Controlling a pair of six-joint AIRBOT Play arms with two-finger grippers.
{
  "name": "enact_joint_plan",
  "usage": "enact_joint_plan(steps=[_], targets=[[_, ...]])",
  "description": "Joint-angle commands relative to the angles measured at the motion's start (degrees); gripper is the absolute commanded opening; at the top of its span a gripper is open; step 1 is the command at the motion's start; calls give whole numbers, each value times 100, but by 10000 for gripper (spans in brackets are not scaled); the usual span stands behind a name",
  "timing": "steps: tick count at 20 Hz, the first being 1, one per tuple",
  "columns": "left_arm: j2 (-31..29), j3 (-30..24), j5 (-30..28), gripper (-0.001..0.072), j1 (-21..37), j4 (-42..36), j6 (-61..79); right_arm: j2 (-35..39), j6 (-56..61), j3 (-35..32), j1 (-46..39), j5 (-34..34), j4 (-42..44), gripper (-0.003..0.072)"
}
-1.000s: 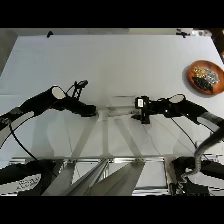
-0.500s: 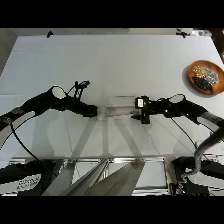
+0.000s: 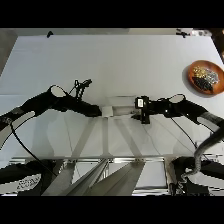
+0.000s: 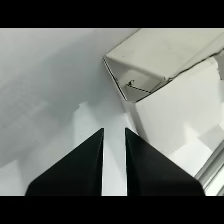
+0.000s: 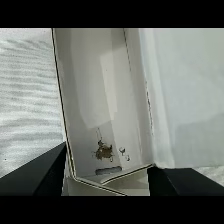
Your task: Fold the box and place the chain.
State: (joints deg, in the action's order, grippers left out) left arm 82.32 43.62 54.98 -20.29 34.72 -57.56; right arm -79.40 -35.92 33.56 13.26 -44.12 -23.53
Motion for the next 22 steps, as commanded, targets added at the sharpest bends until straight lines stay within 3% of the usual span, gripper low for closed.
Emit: enact_joint_plan(steps=[1, 5, 8, 10, 15, 22], targets=[[-4, -2, 103, 162, 4, -463, 317, 4, 2, 0, 0, -2, 0, 401], [-4, -2, 214, 162, 2, -979, 728, 4, 2, 0, 0, -2, 0, 401], [-2, -2, 232, 166, -2, -986, 726, 4, 2, 0, 0, -2, 0, 401], [-2, -2, 247, 223, -17, -1005, 726, 4, 2, 0, 0, -2, 0, 401], [-2, -2, 247, 206, 0, -999, 726, 4, 2, 0, 0, -2, 0, 401], [-2, -2, 529, 201, 179, -358, 516, 4, 2, 0, 0, 0, 0, 401]])
